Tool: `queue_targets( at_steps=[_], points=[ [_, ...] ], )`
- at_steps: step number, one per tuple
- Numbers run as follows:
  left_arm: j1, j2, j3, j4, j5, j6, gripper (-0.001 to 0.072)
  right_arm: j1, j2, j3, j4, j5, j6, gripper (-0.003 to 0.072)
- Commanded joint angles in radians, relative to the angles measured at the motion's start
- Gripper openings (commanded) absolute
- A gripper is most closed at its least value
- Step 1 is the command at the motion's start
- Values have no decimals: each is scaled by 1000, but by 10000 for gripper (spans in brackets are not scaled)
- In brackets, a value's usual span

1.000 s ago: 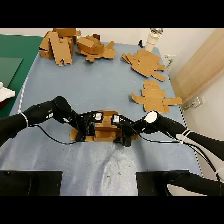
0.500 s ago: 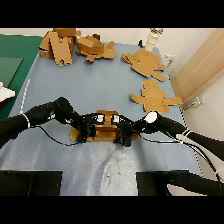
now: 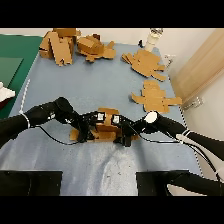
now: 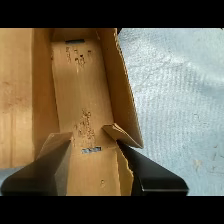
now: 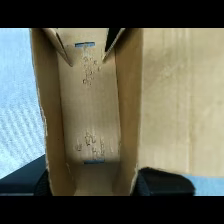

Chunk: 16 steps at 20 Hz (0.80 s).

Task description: Fold the box.

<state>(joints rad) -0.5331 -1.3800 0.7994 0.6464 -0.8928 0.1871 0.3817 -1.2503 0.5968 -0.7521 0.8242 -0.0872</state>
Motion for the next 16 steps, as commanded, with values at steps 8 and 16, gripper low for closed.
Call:
queue_targets(
  at_steps=[8,16],
  points=[
    [-3,0,0,-15,-8,-5,484,0,0,0,1,-1,2,467],
    [10,0,0,108,4,-162,9,0,1,0,1,7,2,467]
  ],
)
